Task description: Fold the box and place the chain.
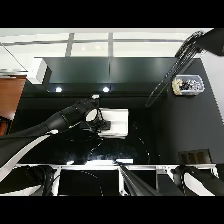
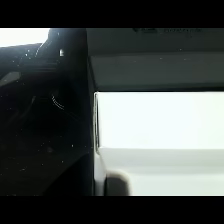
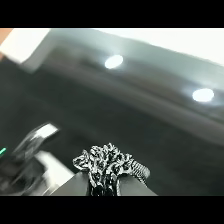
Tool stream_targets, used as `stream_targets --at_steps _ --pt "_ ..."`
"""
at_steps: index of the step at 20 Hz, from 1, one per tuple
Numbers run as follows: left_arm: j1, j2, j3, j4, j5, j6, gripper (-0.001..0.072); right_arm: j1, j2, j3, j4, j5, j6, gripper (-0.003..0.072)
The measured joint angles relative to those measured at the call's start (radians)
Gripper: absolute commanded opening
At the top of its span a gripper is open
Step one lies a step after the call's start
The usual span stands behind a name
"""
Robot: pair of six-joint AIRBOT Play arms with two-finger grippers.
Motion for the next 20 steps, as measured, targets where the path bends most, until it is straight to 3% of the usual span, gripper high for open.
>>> stream_targets --at_steps 9,20 --pt "0.000 0.000 0.000 0.000 0.001 0.000 0.0028 0.275 0.006 -0.129 0.048 0.065 -0.037 0.0003" --pt "0.000 0.000 0.000 0.000 0.002 0.000 0.0028 0.406 0.006 -0.147 0.105 0.018 -0.030 0.0003"
